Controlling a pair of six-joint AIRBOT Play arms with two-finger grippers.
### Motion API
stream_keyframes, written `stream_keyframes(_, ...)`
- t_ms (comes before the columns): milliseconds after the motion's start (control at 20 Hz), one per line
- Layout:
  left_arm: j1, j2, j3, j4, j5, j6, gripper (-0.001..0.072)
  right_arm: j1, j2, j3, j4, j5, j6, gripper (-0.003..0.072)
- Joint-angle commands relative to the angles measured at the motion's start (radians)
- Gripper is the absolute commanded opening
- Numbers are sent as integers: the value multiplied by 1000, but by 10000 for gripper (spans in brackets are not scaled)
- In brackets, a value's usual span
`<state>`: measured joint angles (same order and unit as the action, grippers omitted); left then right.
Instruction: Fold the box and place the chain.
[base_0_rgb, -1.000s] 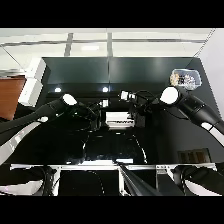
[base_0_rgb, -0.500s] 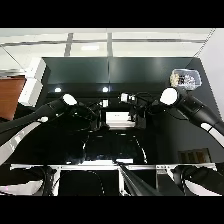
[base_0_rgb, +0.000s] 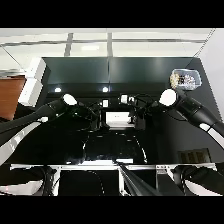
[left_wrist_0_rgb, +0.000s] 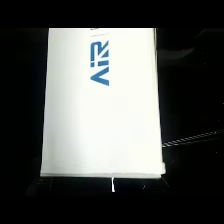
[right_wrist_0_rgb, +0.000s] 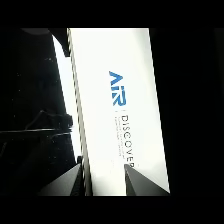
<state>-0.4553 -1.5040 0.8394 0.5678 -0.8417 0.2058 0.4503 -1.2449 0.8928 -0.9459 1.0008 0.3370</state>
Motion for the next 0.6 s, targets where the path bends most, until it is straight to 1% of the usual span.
stream_keyframes(0, 0, 0, 0, 0, 0, -1, 341, 0, -5, -8, 8, -3, 1, 325)
stream_keyframes(100, 0, 0, 0, 0, 0, 0, 341, 0, 4, -2, 8, -2, 40, 324)
stream_keyframes(200, 0, 0, 0, 0, 0, -1, 341, -11, 29, 13, 5, 6, 124, 324)
stream_keyframes(300, 0, 0, 0, 0, 0, -1, 341, -50, 69, 23, 7, 37, 259, 322)
stream_keyframes(350, 0, 0, 0, 0, 0, -1, 341, -83, 86, 23, 8, 71, 370, 235)
stream_keyframes(400, 0, 0, 0, 0, 0, -1, 341, -117, 89, 23, 14, 124, 481, 44)
stream_keyframes(450, 0, 0, 0, 0, 0, 0, 341, -154, 88, 10, 41, 181, 575, 17)
stream_keyframes(500, 0, 0, 0, 0, 0, -1, 341, -183, 88, -18, 106, 215, 599, 17)
stream_keyframes(550, 0, 0, 0, 0, 0, -1, 341, -208, 88, -60, 211, 222, 593, 16)
